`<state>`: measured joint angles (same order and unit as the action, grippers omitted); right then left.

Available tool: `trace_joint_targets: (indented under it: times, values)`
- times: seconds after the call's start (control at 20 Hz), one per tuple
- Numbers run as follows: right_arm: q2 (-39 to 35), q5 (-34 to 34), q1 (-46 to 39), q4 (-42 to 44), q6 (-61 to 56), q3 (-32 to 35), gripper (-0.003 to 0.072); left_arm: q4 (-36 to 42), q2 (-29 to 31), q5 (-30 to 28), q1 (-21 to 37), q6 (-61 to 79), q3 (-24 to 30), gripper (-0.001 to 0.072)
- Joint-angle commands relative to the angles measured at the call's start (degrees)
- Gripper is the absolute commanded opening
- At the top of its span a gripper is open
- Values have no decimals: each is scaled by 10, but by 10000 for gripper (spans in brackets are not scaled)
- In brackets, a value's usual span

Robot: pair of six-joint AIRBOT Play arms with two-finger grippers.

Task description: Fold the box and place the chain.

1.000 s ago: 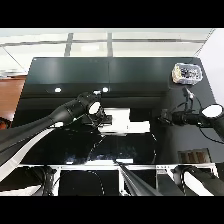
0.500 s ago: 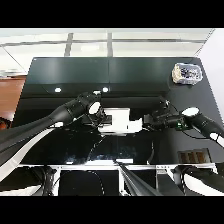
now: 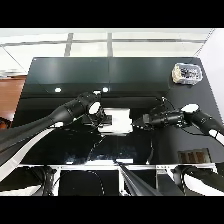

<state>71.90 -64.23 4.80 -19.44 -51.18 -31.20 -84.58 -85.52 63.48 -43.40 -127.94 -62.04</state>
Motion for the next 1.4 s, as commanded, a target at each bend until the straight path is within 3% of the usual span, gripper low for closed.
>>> trace_joint_targets:
  times: [0.0, 0.15, 0.3, 0.4, 0.85, 1.05, 1.35]
  values:
    - [0, 14, 31, 2, -11, -15, 496, 0, 0, 0, 0, 0, 0, 27]
    - [0, 43, 74, -67, -111, -73, 496, 0, 0, 0, 0, 0, 0, 27]
    - [0, 61, 130, -216, -258, -134, 495, 0, 0, 0, 0, 0, 0, 27]
    - [0, 70, 161, -270, -311, -157, 496, 0, 0, -2, 0, 0, 0, 27]
    - [1, 98, 215, -298, -396, -166, 495, 0, 0, -3, 0, 0, 0, 27]
    - [2, 109, 236, -366, -446, -166, 495, 0, 0, -3, 0, 0, 0, 27]
    - [4, 135, 244, -372, -468, -166, 495, 0, 0, -2, 0, 0, 0, 27]
